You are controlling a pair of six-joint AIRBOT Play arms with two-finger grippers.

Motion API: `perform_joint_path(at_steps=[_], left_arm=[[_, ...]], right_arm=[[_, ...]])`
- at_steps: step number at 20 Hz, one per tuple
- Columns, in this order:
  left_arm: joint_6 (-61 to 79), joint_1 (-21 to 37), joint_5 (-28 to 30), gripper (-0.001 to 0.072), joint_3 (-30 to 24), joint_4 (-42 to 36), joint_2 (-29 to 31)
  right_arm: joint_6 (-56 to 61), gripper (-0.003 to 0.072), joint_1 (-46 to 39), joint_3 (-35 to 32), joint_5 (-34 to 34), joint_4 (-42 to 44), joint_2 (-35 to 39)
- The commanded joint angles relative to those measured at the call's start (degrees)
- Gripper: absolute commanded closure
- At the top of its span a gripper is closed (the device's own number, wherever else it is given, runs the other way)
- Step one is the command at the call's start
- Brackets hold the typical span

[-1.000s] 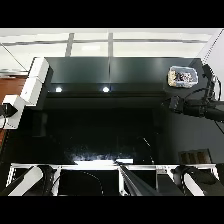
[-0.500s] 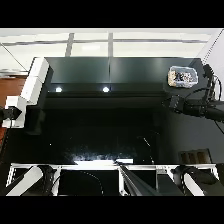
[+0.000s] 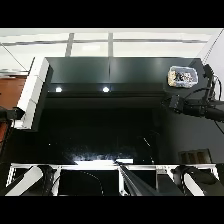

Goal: Fold the box and place the chain.

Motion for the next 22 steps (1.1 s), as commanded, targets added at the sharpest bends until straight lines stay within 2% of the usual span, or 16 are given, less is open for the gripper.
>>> perform_joint_path(at_steps=[1, 3, 5, 7, 8, 10, 12, 14, 16, 19, 22], left_arm=[[0.0, 0.0, -2.3, -0.0002, 0.7, -1.5, 1.4], [0.0, 0.0, -5.4, -0.0002, 2.3, -2.5, 3.7], [0.0, 0.0, -7.6, -0.0002, 4.5, -6.7, 7.1], [-1.7, -0.3, -7.7, 0.0002, 6.1, -16.2, 11.1], [-3.1, -0.9, -7.6, 0.0057, 6.4, -21.9, 13.2], [-9.0, -3.0, -9.9, 0.0681, 6.3, -30.4, 16.2], [-9.0, -8.3, -15.6, 0.0687, 6.1, -33.1, 18.0], [-9.2, -16.3, -15.8, 0.0688, 3.5, -29.6, 21.8], [-14.3, -23.6, -12.9, 0.0688, -1.4, -23.5, 27.4], [-21.4, -31.2, -5.6, 0.0688, -10.4, -13.3, 35.4], [-33.7, -36.0, -3.1, 0.0688, -12.4, 0.8, 37.0]], right_arm=[[0.0, 0.0658, 0.0, 0.0, 0.0, 0.0, 0.0], [0.0, 0.0658, 0.0, 0.0, 0.0, 0.0, 0.0], [-0.5, 0.0658, 0.0, 0.0, 0.0, 0.0, 0.0], [-1.7, 0.0658, 0.0, 0.0, 0.0, -0.4, 0.0], [-1.8, 0.0658, 0.0, 0.0, 0.0, -1.2, 0.1], [-4.9, 0.0652, 0.2, 0.0, -0.5, -4.4, 0.2], [-6.6, 0.0647, 1.9, -0.6, -4.4, -8.9, 1.2], [-6.4, 0.0647, 4.5, -3.8, -11.4, -11.1, 4.7], [-6.2, 0.0648, 5.8, -8.1, -17.4, -12.2, 8.0], [-4.4, 0.0648, 5.8, -10.4, -18.8, -16.9, 8.8], [-0.3, 0.0647, 5.8, -10.4, -20.4, -21.7, 8.9]])
